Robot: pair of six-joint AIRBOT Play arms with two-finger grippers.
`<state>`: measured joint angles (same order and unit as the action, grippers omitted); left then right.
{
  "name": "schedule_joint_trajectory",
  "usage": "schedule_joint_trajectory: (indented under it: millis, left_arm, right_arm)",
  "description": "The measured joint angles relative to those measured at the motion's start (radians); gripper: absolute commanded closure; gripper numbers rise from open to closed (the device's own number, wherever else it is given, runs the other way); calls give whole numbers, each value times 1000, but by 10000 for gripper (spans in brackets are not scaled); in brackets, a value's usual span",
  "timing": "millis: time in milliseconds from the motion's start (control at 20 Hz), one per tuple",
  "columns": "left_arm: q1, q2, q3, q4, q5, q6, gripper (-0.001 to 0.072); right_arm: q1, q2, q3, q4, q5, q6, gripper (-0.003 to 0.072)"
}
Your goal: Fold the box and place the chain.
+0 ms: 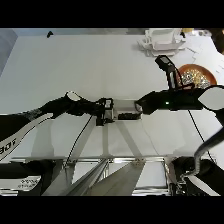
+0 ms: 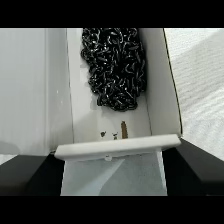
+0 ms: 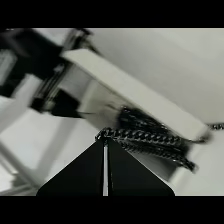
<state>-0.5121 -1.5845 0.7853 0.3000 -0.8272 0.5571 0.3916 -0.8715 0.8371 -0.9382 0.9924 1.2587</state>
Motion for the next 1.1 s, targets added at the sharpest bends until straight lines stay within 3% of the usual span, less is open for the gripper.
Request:
schedule_joint_trajectory:
  millis: [450,850,1100]
  left_arm:
    - [0,0,0,0,0,0,697]
    - [0,0,0,0,0,0,697]
    - [0,0,0,0,0,0,697]
  right_arm:
    - [56,10,0,274,-33,-184,663]
    - [59,8,0,313,-140,-259,665]
    - [59,7,0,471,-212,-397,664]
